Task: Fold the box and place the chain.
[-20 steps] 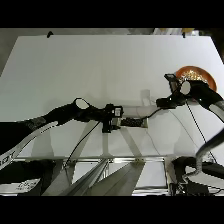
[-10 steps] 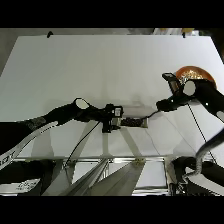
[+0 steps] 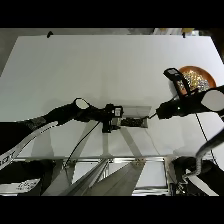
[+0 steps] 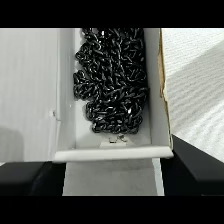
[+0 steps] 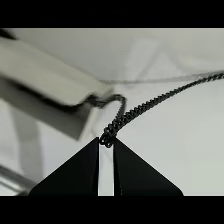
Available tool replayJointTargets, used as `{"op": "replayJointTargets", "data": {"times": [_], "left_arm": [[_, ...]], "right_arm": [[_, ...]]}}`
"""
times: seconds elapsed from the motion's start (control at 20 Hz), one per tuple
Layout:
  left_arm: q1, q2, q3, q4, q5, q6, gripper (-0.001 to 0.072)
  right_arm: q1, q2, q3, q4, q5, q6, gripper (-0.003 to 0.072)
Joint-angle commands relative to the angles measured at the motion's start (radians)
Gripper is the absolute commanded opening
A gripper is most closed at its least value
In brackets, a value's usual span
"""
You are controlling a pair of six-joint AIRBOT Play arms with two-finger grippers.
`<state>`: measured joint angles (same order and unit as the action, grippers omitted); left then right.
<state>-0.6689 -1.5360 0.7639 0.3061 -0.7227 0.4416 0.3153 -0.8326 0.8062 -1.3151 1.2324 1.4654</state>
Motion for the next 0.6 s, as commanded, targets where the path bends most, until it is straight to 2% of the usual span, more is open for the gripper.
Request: {"op": "replayJointTargets", "data": {"times": [0.0, 0.4, 0.55], "left_arm": [[0.000, 0.001, 0.000, 0.000, 0.000, 0.000, 0.0150], [0.000, 0.001, 0.000, 0.000, 0.000, 0.000, 0.0150], [0.000, 0.001, 0.000, 0.000, 0.000, 0.000, 0.0150]], "right_arm": [[0.063, 0.066, 0.000, 0.147, 0.008, -0.018, 0.0014], [0.153, 0.066, -0.004, 0.169, -0.171, -0.038, 0.0014], [0.159, 0.066, -0.045, 0.165, -0.235, -0.035, 0.0014]]}}
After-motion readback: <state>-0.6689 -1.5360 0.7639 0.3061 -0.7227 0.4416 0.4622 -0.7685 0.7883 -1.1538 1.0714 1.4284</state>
